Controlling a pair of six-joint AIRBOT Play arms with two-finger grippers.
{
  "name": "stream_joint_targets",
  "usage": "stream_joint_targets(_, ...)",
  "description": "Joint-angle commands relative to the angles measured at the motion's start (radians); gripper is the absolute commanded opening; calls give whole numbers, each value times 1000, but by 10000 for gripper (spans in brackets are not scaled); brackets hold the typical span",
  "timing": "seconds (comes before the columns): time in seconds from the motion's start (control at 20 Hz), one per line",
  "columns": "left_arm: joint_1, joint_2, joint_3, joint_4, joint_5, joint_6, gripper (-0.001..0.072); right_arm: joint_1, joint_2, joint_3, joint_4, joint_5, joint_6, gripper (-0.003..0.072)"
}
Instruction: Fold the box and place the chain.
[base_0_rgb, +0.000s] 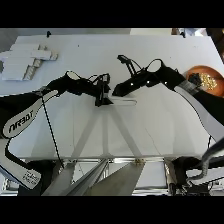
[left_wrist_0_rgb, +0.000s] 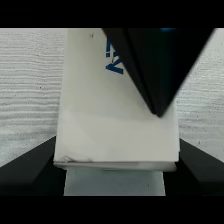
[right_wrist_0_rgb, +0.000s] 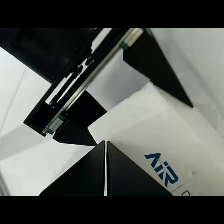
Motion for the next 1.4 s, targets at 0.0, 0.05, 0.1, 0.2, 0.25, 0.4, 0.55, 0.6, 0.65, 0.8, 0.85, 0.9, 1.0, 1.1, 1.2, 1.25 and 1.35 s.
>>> stream_joint_targets(0.0, 0, 1, 0, 0, 0, -1, 341, 3, -10, -69, 30, -19, 2, 11)
stream_joint_targets(0.05, 0, 1, 0, 0, 0, -1, 341, 3, -10, -81, 30, -24, 2, 11)
stream_joint_targets(0.1, 0, 1, 0, 0, 0, -1, 341, 3, -10, -89, 31, -37, 2, 12)
stream_joint_targets(0.2, 0, 1, 0, 0, 0, -1, 341, 3, -9, -89, 32, -52, 3, 12)
stream_joint_targets(0.25, 0, 1, 0, 0, 0, -1, 341, 3, -9, -89, 39, -54, 2, 12)
stream_joint_targets(0.4, 0, 1, 0, 0, 0, -1, 341, 3, -2, -89, 39, -56, -6, 13)
stream_joint_targets(0.55, 0, 1, 0, 0, 0, -1, 341, 3, 47, -89, 47, -89, -36, 13)
stream_joint_targets(0.6, 0, 1, 0, 0, 0, -1, 341, -1, 75, -89, 50, -115, -58, 13)
stream_joint_targets(0.65, 0, 1, 0, 0, 0, -1, 341, -8, 108, -89, 53, -142, -88, 13)
stream_joint_targets(0.8, 0, 1, 0, 0, 0, -1, 341, -36, 216, -89, 49, -164, -156, 13)
stream_joint_targets(0.85, 0, 1, 0, 0, 0, -1, 341, -52, 253, -89, 45, -151, -173, 13)
stream_joint_targets(0.9, 0, 1, 0, 0, 0, -1, 341, -71, 282, -90, 46, -129, -196, 13)
stream_joint_targets(1.0, 0, 1, 0, 0, 0, -1, 341, -124, 328, -108, 47, -89, -218, 12)
stream_joint_targets(1.1, 0, 1, 0, 0, 0, -1, 341, -177, 341, -150, 47, -49, -218, 12)
stream_joint_targets(1.2, 0, 1, 0, 0, 0, -1, 341, -211, 341, -214, 60, -48, -232, 12)
stream_joint_targets(1.25, 0, 1, 0, 0, 0, -1, 341, -221, 339, -257, 92, -56, -262, 10)
stream_joint_targets(1.35, 0, 1, 0, 0, 0, -1, 341, -222, 328, -337, 164, -96, -335, 9)
